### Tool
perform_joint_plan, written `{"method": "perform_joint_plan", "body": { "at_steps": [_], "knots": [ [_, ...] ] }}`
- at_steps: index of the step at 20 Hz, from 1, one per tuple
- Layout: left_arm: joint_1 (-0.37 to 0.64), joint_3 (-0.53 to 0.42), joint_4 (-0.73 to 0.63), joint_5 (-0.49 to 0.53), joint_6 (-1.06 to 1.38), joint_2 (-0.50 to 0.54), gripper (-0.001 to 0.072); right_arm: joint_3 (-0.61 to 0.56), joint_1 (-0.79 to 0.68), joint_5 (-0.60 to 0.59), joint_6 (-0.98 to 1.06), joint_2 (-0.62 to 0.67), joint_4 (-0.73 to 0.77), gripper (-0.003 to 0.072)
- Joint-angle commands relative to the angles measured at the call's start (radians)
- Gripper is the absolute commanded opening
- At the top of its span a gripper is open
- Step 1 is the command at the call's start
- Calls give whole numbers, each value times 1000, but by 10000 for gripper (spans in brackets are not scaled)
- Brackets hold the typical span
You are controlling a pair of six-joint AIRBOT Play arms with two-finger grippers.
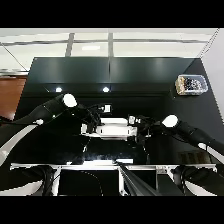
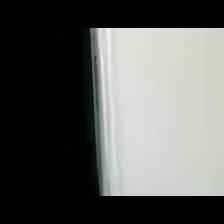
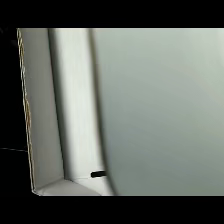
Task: Fold the box and place the chain.
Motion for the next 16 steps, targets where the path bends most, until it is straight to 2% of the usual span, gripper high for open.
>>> {"method": "perform_joint_plan", "body": {
  "at_steps": [1,16],
  "knots": [
    [0,0,0,0,0,1,24,7,0,12,12,-7,-17,642],
    [0,0,0,0,0,1,24,49,31,30,-11,-47,-33,642]
  ]
}}
